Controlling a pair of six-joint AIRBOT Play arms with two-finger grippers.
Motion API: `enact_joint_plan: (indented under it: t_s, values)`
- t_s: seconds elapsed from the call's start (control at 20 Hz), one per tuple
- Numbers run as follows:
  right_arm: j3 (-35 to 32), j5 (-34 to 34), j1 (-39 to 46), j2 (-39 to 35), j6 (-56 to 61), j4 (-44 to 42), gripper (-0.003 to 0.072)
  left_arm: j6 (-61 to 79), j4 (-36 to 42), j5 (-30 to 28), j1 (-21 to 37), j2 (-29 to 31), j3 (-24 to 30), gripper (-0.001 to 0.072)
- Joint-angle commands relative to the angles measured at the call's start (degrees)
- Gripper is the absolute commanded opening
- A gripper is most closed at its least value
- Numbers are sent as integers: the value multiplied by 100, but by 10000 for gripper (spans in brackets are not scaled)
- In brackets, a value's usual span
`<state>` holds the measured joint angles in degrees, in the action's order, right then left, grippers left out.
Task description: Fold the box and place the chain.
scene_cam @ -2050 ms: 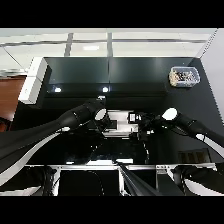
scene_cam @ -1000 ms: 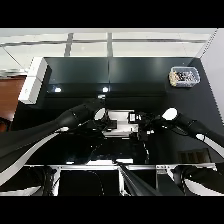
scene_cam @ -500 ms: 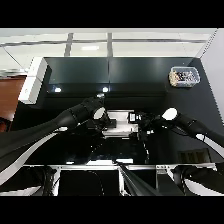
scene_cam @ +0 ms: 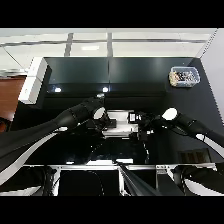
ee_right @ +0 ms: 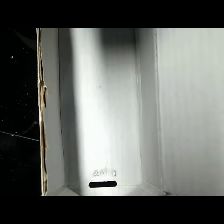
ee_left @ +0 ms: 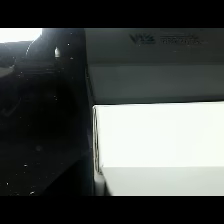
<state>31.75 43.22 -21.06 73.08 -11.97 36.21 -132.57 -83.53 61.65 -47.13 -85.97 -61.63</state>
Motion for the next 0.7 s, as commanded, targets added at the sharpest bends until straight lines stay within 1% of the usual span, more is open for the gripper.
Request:
enact_joint_plan:
  t_s: [0.0, 0.05, 0.1, 0.15, 0.25, 0.35, 0.4, 0.45, 0.55, 0.6, 0.65]
  values:
    - [-2, -2, -2, -4, 0, -17, 135, 4, 20, -7, 4, 4, -4, 26]
    - [-2, -7, -2, -4, 31, -17, 299, 4, 22, -7, 4, 4, -4, 26]
    - [-2, -13, 0, -22, 192, -13, 698, 4, 20, -9, 4, 4, -4, 26]
    - [-2, -2, 0, -94, 466, 72, 720, 4, 13, -28, 4, 4, -4, 26]
    - [0, 76, 0, -387, 984, 595, 720, 4, 4, -50, 4, 4, -4, 27]
    - [0, 313, 0, -785, 1384, 1220, 720, 7, 7, -33, 4, 4, -4, 27]
    - [0, 455, 0, -977, 1469, 1386, 720, 9, 7, -22, 4, 4, -4, 27]
    - [0, 568, 0, -1128, 1473, 1399, 720, 11, 7, -15, 4, 4, -4, 27]
    - [0, 551, -2, -1233, 1453, 1379, 720, 11, 9, -4, 4, 4, -4, 27]
    - [-2, 490, -2, -1226, 1412, 1379, 619, 11, 9, -7, 4, 4, -4, 27]
    - [-2, 407, -2, -1226, 1318, 1375, 601, 11, 9, -7, 4, 4, -4, 27]
